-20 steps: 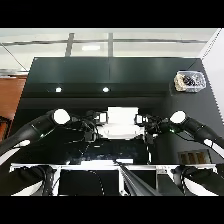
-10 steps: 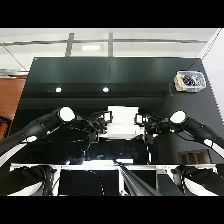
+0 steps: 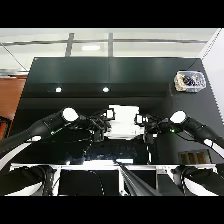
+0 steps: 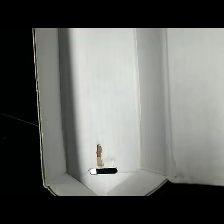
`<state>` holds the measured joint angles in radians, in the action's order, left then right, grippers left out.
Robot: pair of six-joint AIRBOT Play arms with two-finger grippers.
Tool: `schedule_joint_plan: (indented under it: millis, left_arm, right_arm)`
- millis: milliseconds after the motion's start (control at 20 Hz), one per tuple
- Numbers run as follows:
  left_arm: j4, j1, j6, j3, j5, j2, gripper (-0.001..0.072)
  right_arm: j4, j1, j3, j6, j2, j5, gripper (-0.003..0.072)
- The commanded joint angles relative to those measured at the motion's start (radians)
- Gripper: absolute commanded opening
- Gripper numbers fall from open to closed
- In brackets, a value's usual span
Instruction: Fold the box and place the chain.
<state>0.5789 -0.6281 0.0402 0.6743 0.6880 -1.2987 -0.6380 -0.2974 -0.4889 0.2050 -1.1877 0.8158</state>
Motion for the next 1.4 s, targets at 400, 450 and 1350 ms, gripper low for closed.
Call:
schedule_joint_plan:
  millis: [400, 450, 1350]
  left_arm:
    - [-0.084, -0.007, -0.037, 0.0, 0.0, -0.03, 0.035]
    - [-0.082, -0.007, -0.038, 0.0, 0.0, -0.03, 0.0234]
    - [0.41, 0.391, 0.867, -0.02, 0.251, 0.308, 0.0027]
  right_arm:
    - [0.002, -0.001, -0.001, -0.002, 0.0, 0.0, 0.019]
    - [0.002, -0.001, -0.001, -0.002, 0.0, 0.0, 0.0189]
    - [0.002, -0.001, -0.001, -0.002, 0.0, 0.001, 0.019]
